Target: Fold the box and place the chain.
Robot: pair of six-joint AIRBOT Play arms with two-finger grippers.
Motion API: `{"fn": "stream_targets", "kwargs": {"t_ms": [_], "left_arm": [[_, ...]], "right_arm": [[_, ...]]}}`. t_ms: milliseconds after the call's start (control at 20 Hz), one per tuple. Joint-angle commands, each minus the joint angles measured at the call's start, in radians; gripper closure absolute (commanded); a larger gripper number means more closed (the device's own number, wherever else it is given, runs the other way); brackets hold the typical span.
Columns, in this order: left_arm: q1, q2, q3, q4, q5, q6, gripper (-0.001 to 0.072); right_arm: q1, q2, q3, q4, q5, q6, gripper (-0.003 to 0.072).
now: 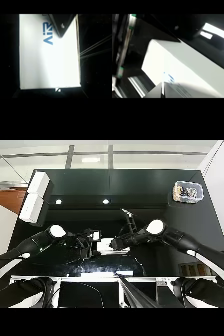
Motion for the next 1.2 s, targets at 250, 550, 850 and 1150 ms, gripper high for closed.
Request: {"fn": "stream_targets", "kwargs": {"t_ms": [250,550,850,1150], "left_arm": [[0.000,0.001,0.000,0.002,-0.002,0.002,0.0223],[0.000,0.001,0.000,0.002,-0.002,0.002,0.0223],[0.000,0.001,0.000,0.002,-0.002,0.002,0.0223],[0.000,0.001,0.000,0.002,-0.002,0.002,0.0223]], "right_arm": [[-0.164,0.113,-0.013,-0.019,0.199,0.011,0.0639],[-0.164,0.110,-0.114,0.010,0.110,0.006,0.0639],[-0.161,0.062,-0.120,0.009,0.074,0.007,0.0639],[-0.161,0.034,-0.121,0.002,0.071,0.006,0.0639]]}}
